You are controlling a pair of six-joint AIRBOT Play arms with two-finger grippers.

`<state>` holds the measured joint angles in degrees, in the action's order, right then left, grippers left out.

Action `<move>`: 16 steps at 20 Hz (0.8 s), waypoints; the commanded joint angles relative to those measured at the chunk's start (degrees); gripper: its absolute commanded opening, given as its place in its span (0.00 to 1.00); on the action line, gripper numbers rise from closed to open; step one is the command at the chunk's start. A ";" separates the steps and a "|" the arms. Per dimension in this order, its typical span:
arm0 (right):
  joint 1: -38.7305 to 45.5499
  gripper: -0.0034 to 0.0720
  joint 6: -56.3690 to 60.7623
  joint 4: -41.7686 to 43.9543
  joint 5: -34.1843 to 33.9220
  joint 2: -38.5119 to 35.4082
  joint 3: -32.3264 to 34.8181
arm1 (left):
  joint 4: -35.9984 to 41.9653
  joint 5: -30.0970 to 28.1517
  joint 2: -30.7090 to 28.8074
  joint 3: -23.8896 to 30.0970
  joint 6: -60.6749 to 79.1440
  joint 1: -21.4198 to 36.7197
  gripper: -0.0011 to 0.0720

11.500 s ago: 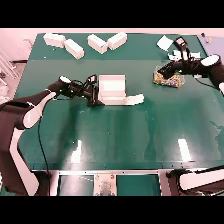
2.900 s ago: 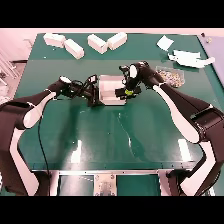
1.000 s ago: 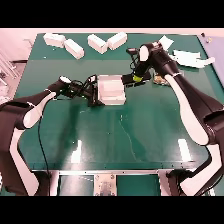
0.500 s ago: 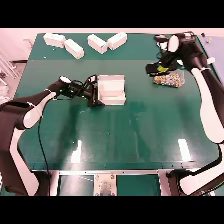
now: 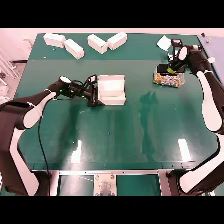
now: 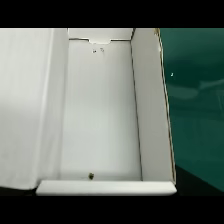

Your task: Fold the box and place the chain.

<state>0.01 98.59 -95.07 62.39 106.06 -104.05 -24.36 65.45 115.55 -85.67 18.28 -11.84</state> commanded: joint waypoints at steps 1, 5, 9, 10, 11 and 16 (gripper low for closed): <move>0.85 0.51 -0.26 0.11 -3.10 2.38 0.09 | 0.00 -0.04 -0.02 0.02 0.02 0.04 0.87; 0.94 0.51 -0.24 0.11 -5.18 3.37 0.11 | 0.00 -0.02 -0.02 0.02 0.02 0.04 0.87; 1.14 0.48 -0.26 2.10 -5.05 4.81 0.26 | 0.00 -0.07 -0.02 0.02 0.02 0.04 0.87; 1.09 0.39 -0.26 2.08 -5.20 4.98 0.26 | 0.00 -0.07 -0.02 0.02 0.02 0.04 0.87; 1.09 0.39 -0.26 2.10 -5.51 5.29 0.26 | 0.00 -0.07 -0.02 0.02 0.02 0.04 0.87; 0.94 0.05 -4.22 5.70 -6.21 4.70 -0.22 | 0.00 -0.02 -0.02 0.02 0.02 0.04 0.87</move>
